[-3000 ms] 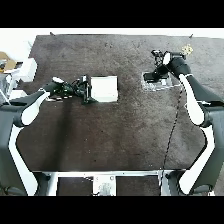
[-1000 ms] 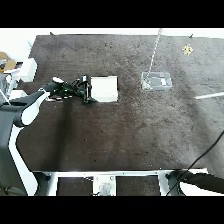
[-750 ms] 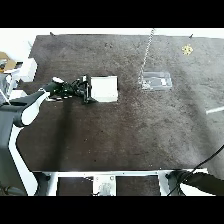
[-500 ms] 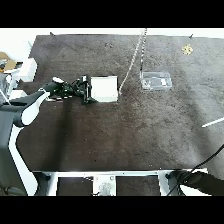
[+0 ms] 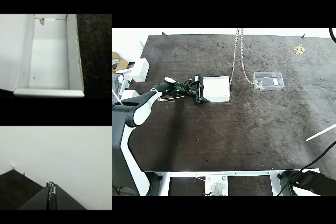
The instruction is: Fold the box and place the chain.
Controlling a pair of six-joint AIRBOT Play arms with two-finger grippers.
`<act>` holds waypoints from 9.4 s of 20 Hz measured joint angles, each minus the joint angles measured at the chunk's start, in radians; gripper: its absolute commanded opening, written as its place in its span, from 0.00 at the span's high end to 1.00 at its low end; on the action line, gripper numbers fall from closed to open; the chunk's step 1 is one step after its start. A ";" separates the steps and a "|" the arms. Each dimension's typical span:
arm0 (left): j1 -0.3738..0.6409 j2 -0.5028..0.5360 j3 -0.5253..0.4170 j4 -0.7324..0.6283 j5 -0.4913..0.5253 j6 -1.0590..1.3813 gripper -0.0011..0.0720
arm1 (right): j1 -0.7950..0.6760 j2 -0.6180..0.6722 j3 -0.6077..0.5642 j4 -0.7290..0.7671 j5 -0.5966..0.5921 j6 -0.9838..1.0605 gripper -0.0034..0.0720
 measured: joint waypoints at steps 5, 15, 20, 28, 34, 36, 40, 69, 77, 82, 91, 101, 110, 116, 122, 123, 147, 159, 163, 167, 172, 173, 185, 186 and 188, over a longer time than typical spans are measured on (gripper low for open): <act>0.000 0.000 0.000 0.000 0.000 0.000 0.51 | 0.007 -0.039 -0.002 0.034 -0.019 0.002 0.96; 0.000 0.000 0.000 0.000 0.000 0.000 0.51 | 0.008 -0.076 -0.002 0.051 -0.072 0.002 0.96; 0.000 0.000 0.000 0.000 0.000 0.000 0.51 | 0.008 -0.083 -0.002 0.056 -0.081 0.003 0.96; 0.000 0.000 0.000 0.000 0.000 0.000 0.51 | 0.009 -0.114 -0.105 0.085 0.012 0.044 0.96; 0.000 0.000 0.000 0.000 0.000 0.000 0.51 | 0.012 -0.120 -0.014 0.084 -0.025 0.046 0.96; 0.000 0.000 0.000 0.000 0.000 0.000 0.51 | 0.021 -0.121 0.024 0.081 -0.017 0.030 0.96; 0.000 0.000 0.000 0.000 0.000 0.000 0.51 | 0.045 -0.121 0.084 0.078 -0.018 -0.019 0.96; 0.000 0.000 0.000 0.000 0.000 0.000 0.51 | -0.072 -0.236 -0.586 0.065 0.010 0.260 0.67; 0.000 0.000 0.000 0.000 0.000 0.000 0.51 | -0.367 -0.271 -0.710 0.199 0.033 0.378 0.54; 0.000 0.000 0.000 0.000 0.000 0.000 0.51 | -0.394 -0.370 -0.732 0.364 -0.158 0.391 0.54; 0.000 0.000 0.000 0.000 0.000 0.000 0.51 | -0.385 -0.449 -0.735 0.521 -0.341 0.399 0.96; 0.000 0.000 0.000 0.000 0.000 0.000 0.51 | -0.222 -0.113 -0.735 0.525 -0.268 0.272 0.96; 0.000 0.000 0.000 0.000 0.000 0.000 0.51 | 0.024 -0.010 -0.705 0.524 -0.467 0.241 0.96; 0.000 0.000 0.000 0.000 0.000 0.000 0.51 | 0.059 -0.163 -0.694 0.523 -0.342 0.246 0.95; 0.000 0.000 0.000 0.000 0.001 0.000 0.51 | 0.032 -0.229 -0.693 0.480 -0.231 0.257 0.53; 0.000 0.000 0.000 0.000 0.001 0.000 0.51 | 0.010 -0.216 -0.693 0.461 -0.210 0.257 0.53; 0.000 0.000 0.000 0.000 0.001 0.000 0.51 | -0.375 -0.406 -0.713 0.560 -0.290 0.333 0.96; 0.000 0.000 0.000 0.000 0.001 0.000 0.51 | -0.053 0.031 -0.663 0.525 -0.459 0.139 0.96; 0.000 0.000 0.000 0.000 0.001 0.000 0.51 | 0.011 0.003 -0.629 0.483 -0.472 0.130 0.96; 0.000 0.000 0.000 0.000 0.001 0.000 0.51 | 0.035 -0.096 -0.624 0.468 -0.354 0.158 0.96; 0.000 0.000 0.000 0.000 0.001 0.000 0.51 | 0.042 -0.208 -0.645 0.456 -0.237 0.199 0.54; 0.000 0.000 0.000 0.000 0.001 0.000 0.51 | 0.038 -0.211 -0.647 0.444 -0.225 0.203 0.54; 0.000 0.000 0.000 0.000 0.001 0.000 0.51 | -0.381 -0.239 -0.793 0.355 -0.114 0.286 0.54; 0.000 0.000 0.000 0.000 0.001 0.000 0.51 | -0.404 -0.267 -0.803 0.381 -0.135 0.288 0.54; 0.000 0.000 0.000 0.000 0.001 0.000 0.51 | -0.425 -0.318 -0.812 0.446 -0.185 0.280 0.54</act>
